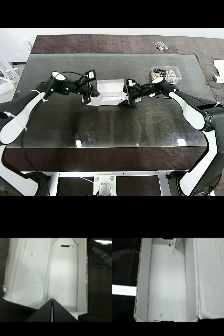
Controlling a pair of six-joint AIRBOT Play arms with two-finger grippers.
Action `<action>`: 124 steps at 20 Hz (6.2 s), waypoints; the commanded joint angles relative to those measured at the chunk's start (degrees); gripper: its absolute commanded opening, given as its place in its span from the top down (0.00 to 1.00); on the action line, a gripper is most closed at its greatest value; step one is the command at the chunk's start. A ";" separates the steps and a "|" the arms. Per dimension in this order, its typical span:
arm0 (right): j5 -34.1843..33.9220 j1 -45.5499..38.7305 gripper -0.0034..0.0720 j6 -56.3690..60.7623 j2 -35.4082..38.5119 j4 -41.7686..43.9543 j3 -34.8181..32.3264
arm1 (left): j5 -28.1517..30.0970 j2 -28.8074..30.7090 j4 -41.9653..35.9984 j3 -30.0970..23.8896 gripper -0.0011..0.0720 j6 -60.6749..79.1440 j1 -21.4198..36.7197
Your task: Fold the box and place the chain.
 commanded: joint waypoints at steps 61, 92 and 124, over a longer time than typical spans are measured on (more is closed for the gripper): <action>0.02 0.04 0.19 0.02 -0.04 0.00 -0.02 | 0.24 5.81 -8.57 -15.52 0.54 -72.57 7.45; 0.02 0.04 0.19 0.02 -0.04 0.00 -0.02 | -0.07 5.38 -11.58 -12.17 0.48 -82.42 2.82; 0.02 0.04 0.19 0.02 -0.04 0.00 -0.02 | 0.74 5.20 11.80 -2.89 0.48 -100.28 -3.23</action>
